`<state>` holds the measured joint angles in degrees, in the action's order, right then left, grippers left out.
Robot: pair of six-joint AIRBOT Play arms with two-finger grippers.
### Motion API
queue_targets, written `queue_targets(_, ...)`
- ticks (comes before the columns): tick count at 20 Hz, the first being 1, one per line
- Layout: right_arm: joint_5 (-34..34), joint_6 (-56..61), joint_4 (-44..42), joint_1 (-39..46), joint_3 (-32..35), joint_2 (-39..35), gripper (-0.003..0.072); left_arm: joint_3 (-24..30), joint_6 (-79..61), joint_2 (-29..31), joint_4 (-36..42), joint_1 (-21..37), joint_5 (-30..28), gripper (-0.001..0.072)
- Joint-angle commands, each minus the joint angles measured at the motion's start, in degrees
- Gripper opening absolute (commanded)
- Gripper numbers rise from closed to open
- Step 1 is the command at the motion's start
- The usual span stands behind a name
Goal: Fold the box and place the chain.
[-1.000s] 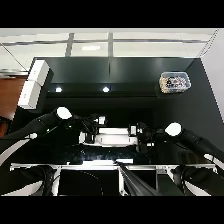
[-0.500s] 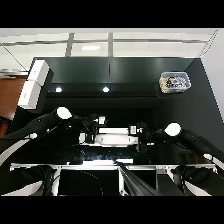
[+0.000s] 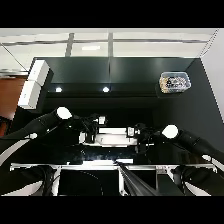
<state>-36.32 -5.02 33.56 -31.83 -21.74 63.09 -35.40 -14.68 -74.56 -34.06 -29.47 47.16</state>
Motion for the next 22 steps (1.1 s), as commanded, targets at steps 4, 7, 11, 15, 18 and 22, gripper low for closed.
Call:
queue_targets(4, 0.8, 0.9, 1.0, -0.4, 0.0, 0.1, 0.0626, 0.0, 0.1, 0.0, 0.0, 0.0, -0.2, 0.0029)
queue_targets(7, 0.8, 0.9, 1.0, -0.4, 0.0, 0.1, 0.0428, -0.3, 2.1, 0.0, -0.4, 0.1, -0.2, 0.0298)
queue_targets(11, 0.8, 0.9, 1.0, -0.4, 0.0, 0.1, 0.0428, -3.5, 12.8, 2.5, -11.9, 1.1, 3.8, 0.0418)
queue_targets(15, 0.8, 0.9, 1.0, -0.4, 0.0, 0.1, 0.0428, -6.3, 32.4, 10.7, -26.3, 3.9, 15.0, 0.0417)
queue_targets(18, 0.8, 0.9, 1.1, -0.4, 0.0, 0.1, 0.0428, -6.9, 46.4, 17.3, -39.2, 6.4, 27.3, 0.0027)
queue_targets(22, 0.8, 0.9, 1.1, -0.4, 0.0, 0.1, 0.0428, -4.8, 64.4, 20.6, -33.5, 6.1, 35.1, 0.0027)
